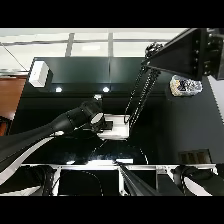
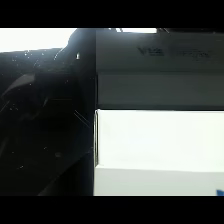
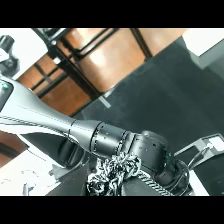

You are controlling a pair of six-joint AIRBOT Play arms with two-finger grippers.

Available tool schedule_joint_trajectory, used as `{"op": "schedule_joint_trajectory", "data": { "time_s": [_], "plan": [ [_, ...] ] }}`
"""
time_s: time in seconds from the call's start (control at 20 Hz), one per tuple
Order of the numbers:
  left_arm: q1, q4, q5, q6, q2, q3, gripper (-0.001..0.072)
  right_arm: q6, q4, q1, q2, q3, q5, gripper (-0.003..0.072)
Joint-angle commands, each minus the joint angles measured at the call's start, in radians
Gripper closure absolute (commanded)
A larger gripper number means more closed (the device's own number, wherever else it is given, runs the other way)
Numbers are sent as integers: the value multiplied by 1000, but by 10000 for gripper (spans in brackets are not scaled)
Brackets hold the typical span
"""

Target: Fold the box and place the chain.

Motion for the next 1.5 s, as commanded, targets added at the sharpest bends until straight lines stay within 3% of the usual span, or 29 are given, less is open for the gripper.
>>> {"op": "schedule_joint_trajectory", "data": {
  "time_s": [0.0, 0.7, 1.0, 1.2, 1.45],
  "plan": [
    [0, 0, 0, 0, 0, 0, 683, -3, 14, 2, -2, -77, -6, 679],
    [0, 0, 0, 0, 0, 0, 683, -48, 5, 123, -3, -635, -191, 679],
    [0, 0, 0, 0, 0, 0, 683, -70, -15, 177, -6, -871, -441, 677],
    [0, 0, 0, 0, 0, 0, 683, -70, -34, 191, -6, -949, -549, 676],
    [0, 0, 0, 0, 0, 0, 683, -70, -35, 224, -8, -953, -575, 675]
  ]
}}
